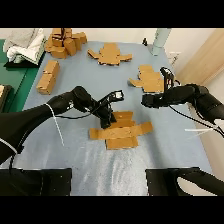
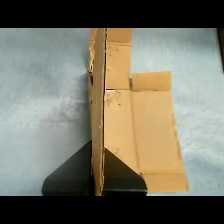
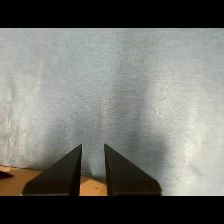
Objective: Fold the box.
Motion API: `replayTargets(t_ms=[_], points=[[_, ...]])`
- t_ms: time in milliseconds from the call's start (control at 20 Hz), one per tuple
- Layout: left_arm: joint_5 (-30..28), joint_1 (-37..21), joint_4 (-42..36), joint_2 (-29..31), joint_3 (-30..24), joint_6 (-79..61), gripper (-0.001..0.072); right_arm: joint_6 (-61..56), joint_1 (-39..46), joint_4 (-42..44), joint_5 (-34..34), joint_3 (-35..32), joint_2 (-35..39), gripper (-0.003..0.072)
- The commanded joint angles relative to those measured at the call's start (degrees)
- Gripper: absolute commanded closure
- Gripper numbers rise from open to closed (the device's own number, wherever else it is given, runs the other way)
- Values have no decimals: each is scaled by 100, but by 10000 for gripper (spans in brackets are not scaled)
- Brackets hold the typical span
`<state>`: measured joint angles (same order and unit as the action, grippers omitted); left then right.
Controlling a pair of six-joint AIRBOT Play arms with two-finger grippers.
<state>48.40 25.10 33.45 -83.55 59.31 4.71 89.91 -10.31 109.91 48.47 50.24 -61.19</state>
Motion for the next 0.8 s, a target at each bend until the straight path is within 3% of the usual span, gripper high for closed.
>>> replayTargets(t_ms=[0, 600, 700, 750], points=[[260, -157, 190, -4, 216, 223, 698, 7, -4, 2, -4, 4, -4, 471], [518, -120, 149, -264, 170, 240, 697, 4, -4, 4, 13, 4, -4, 472], [533, -127, 149, -260, 170, 278, 697, 7, -4, 0, 310, 4, -4, 671], [592, -127, 146, -254, 170, 289, 697, 15, -4, -22, 627, 2, -4, 679]])
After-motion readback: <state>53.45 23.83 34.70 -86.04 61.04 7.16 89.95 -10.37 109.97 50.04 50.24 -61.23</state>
